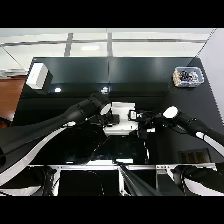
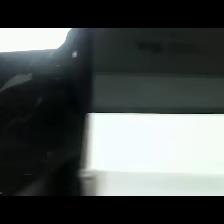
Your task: Fold the box and place the chain.
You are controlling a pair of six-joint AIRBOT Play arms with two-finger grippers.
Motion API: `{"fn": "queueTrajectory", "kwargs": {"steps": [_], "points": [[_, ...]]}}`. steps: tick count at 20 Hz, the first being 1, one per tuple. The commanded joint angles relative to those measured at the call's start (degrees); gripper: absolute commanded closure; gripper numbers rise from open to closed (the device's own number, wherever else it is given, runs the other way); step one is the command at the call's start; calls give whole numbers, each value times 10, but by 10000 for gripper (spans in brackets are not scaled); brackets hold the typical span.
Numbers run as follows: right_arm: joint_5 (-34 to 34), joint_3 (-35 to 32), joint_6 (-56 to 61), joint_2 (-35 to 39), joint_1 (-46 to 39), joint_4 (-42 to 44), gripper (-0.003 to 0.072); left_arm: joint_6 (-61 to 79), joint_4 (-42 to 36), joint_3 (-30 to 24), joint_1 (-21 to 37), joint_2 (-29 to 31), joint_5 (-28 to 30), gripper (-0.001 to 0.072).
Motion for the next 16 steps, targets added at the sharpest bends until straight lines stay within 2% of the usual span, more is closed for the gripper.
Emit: {"fn": "queueTrajectory", "kwargs": {"steps": [1, 2, 3, 4, 16], "points": [[0, 0, 0, 0, 0, 0, 458, 2, 3, 0, 0, 0, -8, 373], [0, 0, 0, 0, 0, 0, 458, 1, 3, 0, 0, 0, -9, 392], [0, 0, 0, 0, 0, 0, 458, 2, 3, 0, 0, 0, -9, 575], [0, 0, 0, 0, 0, 0, 458, 2, 3, 0, 0, 0, -8, 688], [0, 0, 0, 0, 0, 0, 458, 1, 3, 0, 0, 0, 3, 688]]}}
